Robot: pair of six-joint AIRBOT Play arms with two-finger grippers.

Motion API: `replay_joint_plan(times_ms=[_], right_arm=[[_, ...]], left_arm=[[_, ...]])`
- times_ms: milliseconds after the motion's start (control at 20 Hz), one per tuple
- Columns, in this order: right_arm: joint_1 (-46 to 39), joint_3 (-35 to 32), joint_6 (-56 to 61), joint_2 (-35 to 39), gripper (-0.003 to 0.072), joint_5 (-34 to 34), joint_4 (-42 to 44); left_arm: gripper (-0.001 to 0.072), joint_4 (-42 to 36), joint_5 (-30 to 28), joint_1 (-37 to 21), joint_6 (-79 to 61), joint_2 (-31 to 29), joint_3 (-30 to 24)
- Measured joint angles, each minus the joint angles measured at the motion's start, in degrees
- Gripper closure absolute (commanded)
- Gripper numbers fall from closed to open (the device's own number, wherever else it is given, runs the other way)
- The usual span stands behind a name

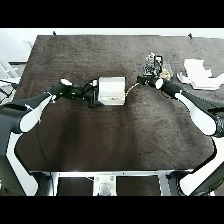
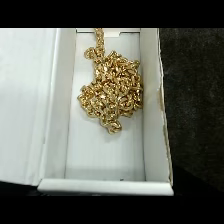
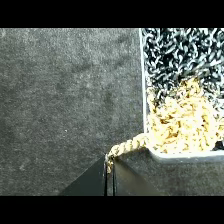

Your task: Fold the box and place the chain.

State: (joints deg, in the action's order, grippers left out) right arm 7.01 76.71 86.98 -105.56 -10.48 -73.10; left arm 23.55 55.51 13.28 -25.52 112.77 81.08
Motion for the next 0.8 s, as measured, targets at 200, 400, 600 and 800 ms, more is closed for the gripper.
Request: replay_joint_plan(times_ms=[200,400,600,800], right_arm=[[0.00,-0.20,-0.15,2.80,0.0680,-0.79,0.00],[0.37,-0.42,-0.37,9.49,0.0681,-4.94,-0.02],[2.67,-0.48,-0.70,19.17,0.0681,-10.73,-1.60],[6.27,-0.48,-0.81,28.48,0.0681,-15.89,-4.09]], left_arm=[[0.0420,-0.02,0.07,-0.02,0.00,0.00,0.00],[0.0420,-0.02,0.09,-0.02,0.00,0.00,0.00],[0.0420,-0.02,0.11,-0.02,0.00,0.00,0.00],[0.0420,-0.02,0.11,-0.02,-0.02,0.00,0.00]])
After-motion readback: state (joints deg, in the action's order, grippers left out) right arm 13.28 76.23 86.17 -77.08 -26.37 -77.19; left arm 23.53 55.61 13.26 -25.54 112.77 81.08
